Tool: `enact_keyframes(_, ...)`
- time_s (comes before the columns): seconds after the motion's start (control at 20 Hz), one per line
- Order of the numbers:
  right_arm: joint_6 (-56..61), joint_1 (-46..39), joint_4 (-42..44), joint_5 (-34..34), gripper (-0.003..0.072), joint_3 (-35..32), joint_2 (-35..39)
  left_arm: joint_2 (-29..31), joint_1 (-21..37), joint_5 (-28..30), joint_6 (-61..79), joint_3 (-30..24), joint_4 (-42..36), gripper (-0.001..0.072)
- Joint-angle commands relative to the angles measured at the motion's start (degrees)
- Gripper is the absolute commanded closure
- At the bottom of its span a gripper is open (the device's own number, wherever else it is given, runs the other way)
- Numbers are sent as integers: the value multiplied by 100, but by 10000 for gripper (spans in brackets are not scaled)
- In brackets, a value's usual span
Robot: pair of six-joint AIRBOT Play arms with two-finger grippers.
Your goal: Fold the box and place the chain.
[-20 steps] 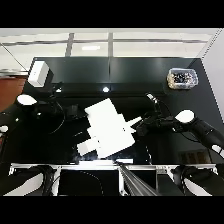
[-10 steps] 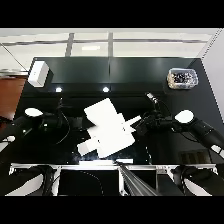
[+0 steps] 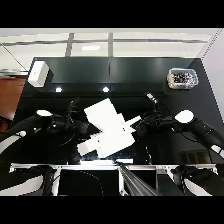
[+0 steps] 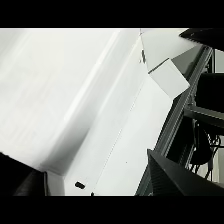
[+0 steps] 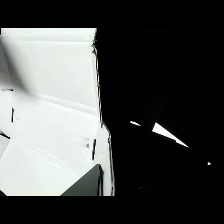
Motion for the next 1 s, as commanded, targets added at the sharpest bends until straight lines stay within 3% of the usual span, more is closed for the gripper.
enact_keyframes(0.0,4,4,0,33,642,0,7,-378,-15,-387,356,315,114,29)
enact_keyframes(0.05,4,4,-2,50,642,0,7,-501,-15,-612,356,437,269,37)
enact_keyframes(0.15,4,4,-2,76,642,0,7,-750,-13,-979,354,640,514,215)
enact_keyframes(0.25,4,4,-2,81,642,0,7,-938,-13,-1067,354,765,579,258)
enact_keyframes(0.35,4,4,-4,87,642,0,7,-1047,-9,-1078,356,855,579,536)
enact_keyframes(0.4,4,4,-4,90,642,0,7,-1084,-11,-1088,356,890,581,568)
enact_keyframes(0.55,2,0,-24,87,642,2,7,-1121,-9,-1117,354,933,710,572)
enact_keyframes(0.6,2,0,-46,90,642,2,7,-1121,-9,-1152,365,935,835,685)
enact_keyframes(0.7,4,-68,-92,179,639,9,9,-1121,-9,-1191,367,990,986,684)
enact_keyframes(0.75,7,-214,-122,354,426,35,9,-1119,-17,-1241,382,1040,1012,685)
enact_keyframes(0.8,48,-417,-203,610,85,98,9,-1113,-22,-1266,420,1097,1012,685)
enact_keyframes(0.85,98,-706,-389,1001,-16,240,9,-1088,-22,-1268,424,1167,1021,686)
enact_keyframes(0.95,109,-1351,-763,1952,-15,704,9,-916,-35,-1259,525,1340,1130,687)
